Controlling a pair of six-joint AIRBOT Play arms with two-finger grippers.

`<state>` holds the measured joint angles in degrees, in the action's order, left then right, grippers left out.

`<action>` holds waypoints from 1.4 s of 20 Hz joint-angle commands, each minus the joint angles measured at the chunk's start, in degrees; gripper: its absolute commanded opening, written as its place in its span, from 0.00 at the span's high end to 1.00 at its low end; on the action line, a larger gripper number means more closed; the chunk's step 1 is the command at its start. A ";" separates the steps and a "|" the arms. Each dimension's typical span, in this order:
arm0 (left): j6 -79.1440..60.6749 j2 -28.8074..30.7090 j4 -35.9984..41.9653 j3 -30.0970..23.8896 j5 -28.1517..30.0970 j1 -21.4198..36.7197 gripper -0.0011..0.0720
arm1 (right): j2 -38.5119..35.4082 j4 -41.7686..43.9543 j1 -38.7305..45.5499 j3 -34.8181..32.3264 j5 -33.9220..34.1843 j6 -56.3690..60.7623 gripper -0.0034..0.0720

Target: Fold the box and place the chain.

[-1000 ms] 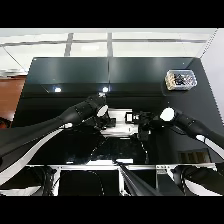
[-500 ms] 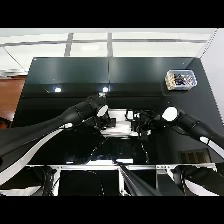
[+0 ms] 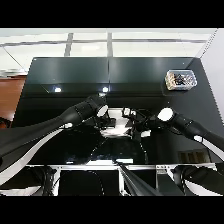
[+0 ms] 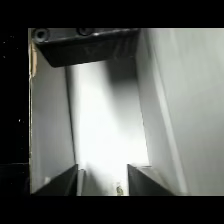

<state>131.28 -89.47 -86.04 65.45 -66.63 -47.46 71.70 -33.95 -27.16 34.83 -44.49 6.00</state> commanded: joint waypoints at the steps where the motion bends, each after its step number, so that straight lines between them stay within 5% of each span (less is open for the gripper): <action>1: 0.07 -0.04 -0.04 0.00 0.17 0.02 0.95 | -0.57 -0.94 0.55 0.07 -1.31 6.43 0.71; 2: 0.07 -0.04 -0.04 0.00 0.17 0.02 0.95 | -1.79 -1.57 1.22 0.22 -2.21 10.43 0.89; 3: 0.07 -0.04 -0.04 0.00 0.17 0.02 0.95 | -3.67 -3.52 2.45 0.92 -4.87 16.24 0.93; 8: 0.07 -0.04 -0.02 0.00 0.15 0.02 0.95 | -15.02 -19.96 21.62 4.07 -17.81 60.06 0.93; 12: 0.07 -0.04 -0.02 0.00 0.17 0.02 0.95 | -14.67 -19.80 40.33 -1.44 -18.08 72.78 0.93; 17: 0.07 -0.04 0.00 0.00 0.15 0.02 0.95 | -6.99 -1.68 38.56 -10.95 -17.77 61.75 0.93; 22: 0.09 -0.04 0.00 0.00 0.15 0.02 0.95 | 0.13 8.35 27.39 -10.62 -11.54 53.35 0.93; 26: 0.07 -0.04 -0.02 0.00 0.15 0.02 0.95 | 0.13 7.10 26.34 -5.55 -16.22 49.86 0.93; 27: 0.09 -0.04 0.00 0.00 0.15 0.02 0.95 | 0.13 7.13 26.34 -4.02 -18.27 49.86 0.85; 28: 0.07 -0.04 0.00 0.00 0.15 0.02 0.95 | 0.11 7.32 26.32 -2.86 -20.31 49.86 0.46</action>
<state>131.35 -89.47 -86.04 65.45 -66.48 -47.46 71.37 -27.73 -0.01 28.93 -60.38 57.63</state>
